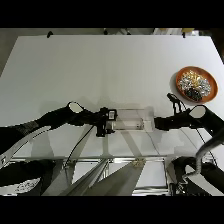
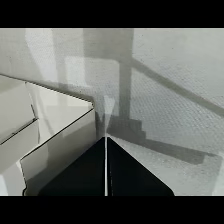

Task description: Fold the box and place the chain.

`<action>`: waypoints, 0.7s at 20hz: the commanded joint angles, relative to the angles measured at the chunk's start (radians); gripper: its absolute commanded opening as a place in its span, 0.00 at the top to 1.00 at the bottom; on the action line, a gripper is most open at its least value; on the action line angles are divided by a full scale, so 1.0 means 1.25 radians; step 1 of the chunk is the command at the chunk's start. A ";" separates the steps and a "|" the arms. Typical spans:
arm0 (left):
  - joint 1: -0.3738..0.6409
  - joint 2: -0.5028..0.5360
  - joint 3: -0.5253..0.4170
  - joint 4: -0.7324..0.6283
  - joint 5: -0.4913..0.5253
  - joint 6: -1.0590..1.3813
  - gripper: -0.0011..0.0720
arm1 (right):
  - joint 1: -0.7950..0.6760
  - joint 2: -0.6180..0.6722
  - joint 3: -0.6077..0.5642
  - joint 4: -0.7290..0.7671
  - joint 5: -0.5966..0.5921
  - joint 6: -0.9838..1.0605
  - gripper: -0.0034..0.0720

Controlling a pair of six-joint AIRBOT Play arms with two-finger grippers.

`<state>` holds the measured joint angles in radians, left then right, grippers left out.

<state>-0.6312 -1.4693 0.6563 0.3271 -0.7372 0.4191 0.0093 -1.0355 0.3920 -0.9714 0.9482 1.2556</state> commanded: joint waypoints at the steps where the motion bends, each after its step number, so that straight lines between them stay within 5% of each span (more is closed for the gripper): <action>1: 0.000 0.000 0.001 0.000 0.000 0.000 0.45 | 0.005 -0.005 -0.001 0.012 0.007 -0.007 0.93; 14: 0.000 0.000 0.001 0.000 0.000 0.000 0.45 | 0.005 0.068 -0.001 0.061 0.031 -0.052 0.93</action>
